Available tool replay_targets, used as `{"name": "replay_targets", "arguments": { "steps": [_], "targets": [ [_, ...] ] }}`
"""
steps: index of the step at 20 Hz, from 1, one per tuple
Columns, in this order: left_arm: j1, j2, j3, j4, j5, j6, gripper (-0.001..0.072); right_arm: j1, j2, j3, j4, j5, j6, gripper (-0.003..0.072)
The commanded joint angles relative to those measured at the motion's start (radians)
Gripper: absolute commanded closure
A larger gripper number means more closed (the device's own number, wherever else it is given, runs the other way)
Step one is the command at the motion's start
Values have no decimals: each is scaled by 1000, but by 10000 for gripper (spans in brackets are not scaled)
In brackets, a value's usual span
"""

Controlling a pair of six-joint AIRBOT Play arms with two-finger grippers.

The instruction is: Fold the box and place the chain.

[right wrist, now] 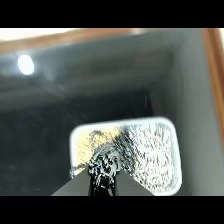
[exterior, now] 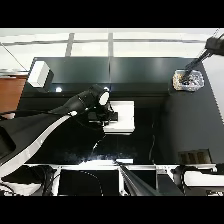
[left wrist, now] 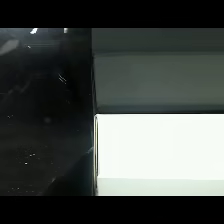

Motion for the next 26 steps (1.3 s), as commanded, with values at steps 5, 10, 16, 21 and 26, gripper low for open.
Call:
{"name": "replay_targets", "arguments": {
  "steps": [5,10,16,21,26],
  "targets": [
    [0,0,0,-17,4,0,681,8,270,1,175,45,-105,679],
    [0,0,0,-17,4,0,682,69,383,-3,243,163,-149,679],
    [0,0,0,-18,4,0,682,188,560,-211,384,210,-182,680],
    [0,0,0,-18,3,0,682,314,594,-414,632,267,-220,679],
    [0,0,0,-22,1,0,682,440,594,-487,653,245,-219,679]
  ]
}}
